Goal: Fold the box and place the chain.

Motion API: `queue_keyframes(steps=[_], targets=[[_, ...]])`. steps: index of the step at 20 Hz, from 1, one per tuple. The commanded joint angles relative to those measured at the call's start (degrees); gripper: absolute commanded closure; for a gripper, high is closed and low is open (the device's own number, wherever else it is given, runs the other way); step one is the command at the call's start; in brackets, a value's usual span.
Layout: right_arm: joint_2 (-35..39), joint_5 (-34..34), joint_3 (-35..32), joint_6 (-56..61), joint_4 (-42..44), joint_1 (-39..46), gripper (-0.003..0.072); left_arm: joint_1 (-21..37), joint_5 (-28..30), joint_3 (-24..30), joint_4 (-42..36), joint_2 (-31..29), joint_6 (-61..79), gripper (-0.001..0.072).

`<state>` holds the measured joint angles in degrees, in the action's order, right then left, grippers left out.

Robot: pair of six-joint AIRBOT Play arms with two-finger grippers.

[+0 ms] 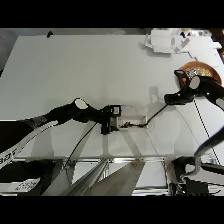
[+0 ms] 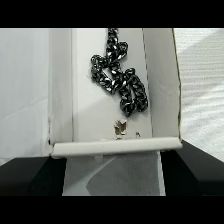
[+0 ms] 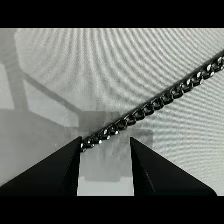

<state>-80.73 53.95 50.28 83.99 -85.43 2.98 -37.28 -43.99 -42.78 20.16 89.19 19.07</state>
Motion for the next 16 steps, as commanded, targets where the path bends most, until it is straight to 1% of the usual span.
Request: queue_keyframes(steps=[1,2,3,4,7,10,11,13,16], targets=[[-1.55,-0.50,0.02,0.02,0.00,0.04,0.0422,0.04,0.02,-0.02,0.00,-0.04,0.00,0.0568],[-1.53,-0.11,0.04,-0.07,0.00,0.04,0.0546,0.04,0.02,-0.02,0.00,-0.04,0.00,0.0568],[-1.44,0.70,0.04,-0.72,0.00,0.04,0.0651,0.04,0.02,-0.02,0.00,-0.04,0.00,0.0568],[-1.07,1.53,0.04,-1.57,0.00,0.04,0.0668,0.04,0.00,-0.02,0.00,-0.04,0.00,0.0568],[2.78,3.63,0.07,-1.77,-0.04,0.04,0.0668,0.04,0.02,-0.02,0.00,-0.04,0.00,0.0568],[9.94,6.78,0.04,-1.77,0.31,0.04,0.0668,0.04,0.00,-0.02,0.00,-0.04,0.00,0.0568],[12.74,8.20,0.04,-1.79,2.19,0.04,0.0668,0.04,0.02,-0.02,0.00,-0.04,0.00,0.0568],[17.70,10.60,0.04,-3.69,9.29,0.04,0.0668,0.04,-0.02,-0.02,0.00,-0.04,0.00,0.0568],[25.64,15.82,0.07,-8.94,23.30,0.04,0.0668,0.04,-0.20,-0.02,0.00,-0.04,0.00,0.0568]])
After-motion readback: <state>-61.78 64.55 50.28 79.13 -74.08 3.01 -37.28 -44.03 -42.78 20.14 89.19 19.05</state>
